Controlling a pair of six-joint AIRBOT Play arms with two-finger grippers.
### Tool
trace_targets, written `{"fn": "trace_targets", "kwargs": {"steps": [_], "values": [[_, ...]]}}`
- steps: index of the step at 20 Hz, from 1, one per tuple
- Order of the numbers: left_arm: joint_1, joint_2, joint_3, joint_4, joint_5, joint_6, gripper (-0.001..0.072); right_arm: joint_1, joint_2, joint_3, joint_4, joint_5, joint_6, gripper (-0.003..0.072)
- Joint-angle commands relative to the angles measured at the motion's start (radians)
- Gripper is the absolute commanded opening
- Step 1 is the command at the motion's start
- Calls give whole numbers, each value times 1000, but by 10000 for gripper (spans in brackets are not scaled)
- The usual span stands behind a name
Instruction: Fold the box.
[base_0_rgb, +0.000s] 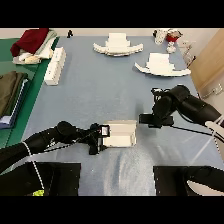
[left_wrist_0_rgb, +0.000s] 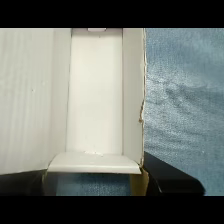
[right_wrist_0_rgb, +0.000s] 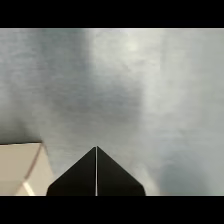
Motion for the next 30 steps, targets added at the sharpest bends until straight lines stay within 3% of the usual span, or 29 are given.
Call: {"fn": "trace_targets", "kwargs": {"steps": [1, 4, 7, 11, 15, 18, 23, 30], "values": [[1, 0, 1, 0, 0, 0, 512, -211, -103, -10, 531, 129, -479, 1], [1, 0, 1, 0, 0, 0, 512, -268, -170, 24, 705, 89, -679, 1], [1, 0, 1, 0, 0, 0, 512, -259, -217, 70, 796, -92, -904, 1], [1, 0, 1, 0, 1, 0, 512, -194, -216, 69, 796, -254, -1048, 0], [1, 0, 1, 0, 1, 0, 512, -93, -212, 68, 758, -254, -1093, 1], [1, 0, 1, 0, 1, 0, 512, -15, -176, 68, 671, -177, -1101, 1], [1, 0, 1, 0, 1, 0, 512, 108, -49, 2, 607, 65, -1147, 1], [1, 0, 1, 0, 1, 0, 512, 242, 245, -265, 533, 442, -1157, 1]]}}
